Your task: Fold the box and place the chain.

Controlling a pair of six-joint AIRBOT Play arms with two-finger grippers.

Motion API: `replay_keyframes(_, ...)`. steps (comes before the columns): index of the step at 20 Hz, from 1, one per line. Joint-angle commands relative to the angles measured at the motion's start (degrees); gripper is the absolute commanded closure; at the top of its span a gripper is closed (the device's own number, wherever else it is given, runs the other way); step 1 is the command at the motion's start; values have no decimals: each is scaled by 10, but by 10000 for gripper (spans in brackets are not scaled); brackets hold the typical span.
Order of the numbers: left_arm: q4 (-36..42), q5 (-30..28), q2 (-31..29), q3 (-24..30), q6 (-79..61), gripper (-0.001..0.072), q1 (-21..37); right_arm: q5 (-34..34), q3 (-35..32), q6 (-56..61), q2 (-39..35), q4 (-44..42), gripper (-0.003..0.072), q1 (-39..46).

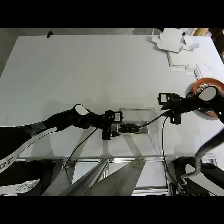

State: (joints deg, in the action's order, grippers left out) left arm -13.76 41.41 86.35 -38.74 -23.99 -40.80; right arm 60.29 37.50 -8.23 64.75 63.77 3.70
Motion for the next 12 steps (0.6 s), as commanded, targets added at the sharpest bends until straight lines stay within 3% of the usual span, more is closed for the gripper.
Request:
replay_keyframes(1, 0, 0, 0, 0, 0, 493, 0, -13, -2, -32, 49, 1, 429, 2)
replay_keyframes(12, 0, 0, 0, 0, 0, 493, 0, -12, -9, -73, 70, 23, 468, 2)
